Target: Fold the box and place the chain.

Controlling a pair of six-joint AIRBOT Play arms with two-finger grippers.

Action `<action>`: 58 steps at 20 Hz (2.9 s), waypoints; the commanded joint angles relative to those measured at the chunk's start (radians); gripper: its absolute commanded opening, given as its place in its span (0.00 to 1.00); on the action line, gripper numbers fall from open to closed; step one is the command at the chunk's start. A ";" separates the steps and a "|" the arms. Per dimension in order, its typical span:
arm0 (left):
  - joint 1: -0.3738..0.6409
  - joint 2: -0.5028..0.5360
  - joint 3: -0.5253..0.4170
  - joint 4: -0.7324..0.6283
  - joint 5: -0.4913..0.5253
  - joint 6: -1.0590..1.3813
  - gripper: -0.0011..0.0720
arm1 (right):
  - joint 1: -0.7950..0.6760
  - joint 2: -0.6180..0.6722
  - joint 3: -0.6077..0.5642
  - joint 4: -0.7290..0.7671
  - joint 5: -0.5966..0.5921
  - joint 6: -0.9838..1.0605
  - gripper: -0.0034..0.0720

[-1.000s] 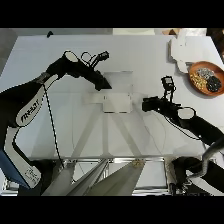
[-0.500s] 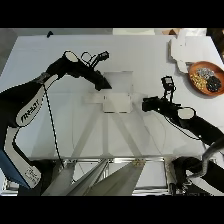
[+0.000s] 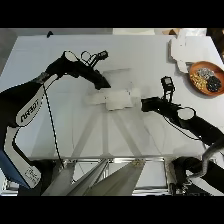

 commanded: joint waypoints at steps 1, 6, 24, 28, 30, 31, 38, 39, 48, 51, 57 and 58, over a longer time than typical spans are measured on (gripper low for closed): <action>0.003 0.018 0.001 0.003 -0.026 0.000 0.02 | 0.001 0.056 0.000 0.001 -0.006 0.056 0.50; 0.026 0.189 0.001 0.201 -0.036 -0.116 0.02 | -0.098 0.254 0.001 -0.006 -0.081 0.055 0.60; 0.080 0.529 -0.503 -0.060 0.063 0.200 0.02 | -0.473 0.425 0.001 -0.164 0.194 0.056 0.58; 0.068 0.491 -0.503 -0.064 0.109 0.472 0.02 | -0.473 0.425 0.001 -0.174 0.197 0.056 0.58; 0.054 0.467 -0.503 -0.076 0.114 0.473 0.02 | -0.473 0.425 0.001 -0.196 0.197 0.056 0.58; 0.047 0.452 -0.503 -0.075 0.113 0.477 0.02 | -0.473 0.425 0.001 -0.204 0.198 0.056 0.58; 0.013 0.326 -0.503 -0.090 0.120 0.505 0.02 | -0.473 0.425 0.001 -0.205 0.200 0.056 0.58; 0.012 0.317 -0.503 -0.092 0.138 0.529 0.02 | -0.473 0.425 0.001 -0.205 0.204 0.056 0.57; 0.010 0.277 -0.502 -0.181 0.190 0.744 0.02 | -0.473 0.425 0.001 -0.205 0.213 0.102 0.57; 0.010 0.277 -0.502 -0.165 0.203 0.747 0.02 | -0.473 0.425 0.001 -0.205 0.213 0.102 0.57; 0.009 0.277 -0.502 -0.104 0.195 0.711 0.02 | -0.473 0.425 0.001 -0.205 0.213 0.102 0.57; 0.008 0.277 -0.503 -0.072 0.195 0.698 0.02 | -0.473 0.425 0.001 -0.205 0.213 0.102 0.57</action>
